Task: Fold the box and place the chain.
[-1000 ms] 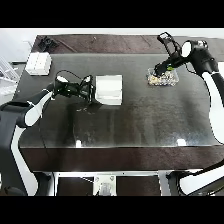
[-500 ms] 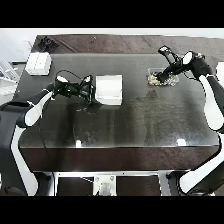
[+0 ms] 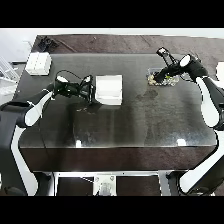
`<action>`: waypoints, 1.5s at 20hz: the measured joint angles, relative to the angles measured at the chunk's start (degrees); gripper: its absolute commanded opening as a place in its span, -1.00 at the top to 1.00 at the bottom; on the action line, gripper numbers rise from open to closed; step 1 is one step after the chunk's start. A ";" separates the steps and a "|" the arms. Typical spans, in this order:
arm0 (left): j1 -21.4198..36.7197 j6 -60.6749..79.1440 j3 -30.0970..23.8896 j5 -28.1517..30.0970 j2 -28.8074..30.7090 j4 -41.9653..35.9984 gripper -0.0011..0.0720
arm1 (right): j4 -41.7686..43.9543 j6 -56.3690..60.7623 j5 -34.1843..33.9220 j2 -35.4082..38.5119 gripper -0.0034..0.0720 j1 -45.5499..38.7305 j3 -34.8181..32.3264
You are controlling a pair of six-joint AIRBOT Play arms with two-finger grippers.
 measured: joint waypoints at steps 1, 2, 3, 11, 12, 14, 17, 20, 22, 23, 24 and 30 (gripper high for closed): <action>0.00 0.02 0.00 0.02 0.00 0.00 -0.21 | 0.22 -0.04 -0.31 -0.07 0.17 0.00 0.02; 0.00 0.00 0.00 0.02 0.00 0.00 -0.21 | 0.24 -0.09 -0.50 -0.13 0.17 0.00 0.02; 0.00 0.00 0.00 0.00 0.00 0.00 -0.21 | 0.28 -0.13 -0.81 -0.15 0.17 -0.02 0.02; 0.00 0.00 0.00 0.02 0.00 0.00 -0.21 | 1.22 0.07 -1.36 -0.24 0.25 0.15 0.02; 0.00 0.00 0.00 0.02 0.00 0.00 -0.21 | 1.42 0.11 -1.33 -0.33 0.24 0.22 0.02; 0.00 0.00 0.00 0.02 0.00 0.00 -0.21 | 1.68 0.24 -0.79 -0.70 0.24 0.35 0.02; 0.00 0.00 0.00 0.02 0.00 0.00 -0.21 | 2.03 0.37 -0.24 -1.27 0.56 0.42 0.07; 0.00 0.00 0.00 0.02 0.00 0.00 -0.21 | 2.03 0.48 0.15 -1.53 0.89 0.44 0.48; 0.00 0.00 0.00 0.02 0.00 0.00 -0.21 | 1.97 1.07 0.57 -1.51 0.89 0.50 1.29; 0.00 0.00 0.00 0.00 0.00 -0.02 -0.21 | 1.88 1.40 0.81 -1.22 0.89 0.55 1.70; 0.00 0.02 0.00 0.00 0.00 0.00 -0.21 | 1.79 1.70 1.11 -0.70 0.89 0.59 2.10; 0.00 0.00 0.00 0.00 0.00 0.00 -0.21 | -2.45 6.40 3.56 7.50 0.89 1.79 2.97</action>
